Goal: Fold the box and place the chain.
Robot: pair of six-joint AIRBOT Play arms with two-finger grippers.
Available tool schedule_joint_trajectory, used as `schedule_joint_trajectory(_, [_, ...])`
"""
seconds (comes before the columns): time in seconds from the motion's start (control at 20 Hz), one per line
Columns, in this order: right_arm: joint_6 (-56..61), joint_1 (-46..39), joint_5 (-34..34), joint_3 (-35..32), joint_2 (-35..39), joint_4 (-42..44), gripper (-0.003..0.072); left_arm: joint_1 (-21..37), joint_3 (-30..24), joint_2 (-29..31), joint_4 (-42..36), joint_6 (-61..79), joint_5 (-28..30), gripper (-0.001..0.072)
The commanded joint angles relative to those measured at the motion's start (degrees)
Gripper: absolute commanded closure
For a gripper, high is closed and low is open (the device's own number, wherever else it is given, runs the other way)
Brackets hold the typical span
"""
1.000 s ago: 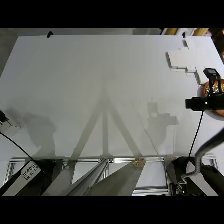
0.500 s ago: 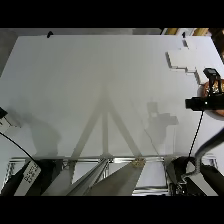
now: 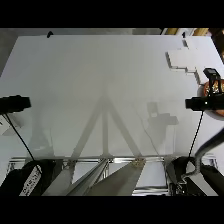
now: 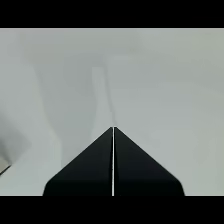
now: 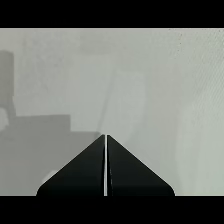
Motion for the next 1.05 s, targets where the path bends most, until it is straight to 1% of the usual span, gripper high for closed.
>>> schedule_joint_trajectory(0.0, [0.0,0.0,0.0,0.0,0.0,0.0,0.0665,-6.4,0.0,-0.5,-0.1,1.0,-2.5,0.0701])
schedule_joint_trajectory(0.1, [0.0,0.0,0.0,0.0,0.0,0.0,0.0665,-6.6,0.0,-0.4,-1.9,1.0,-2.6,0.0701])
schedule_joint_trajectory(1.0, [0.0,0.0,0.0,0.0,0.0,0.0,0.0665,-6.6,0.0,-0.4,-1.9,1.0,-2.6,0.0701])
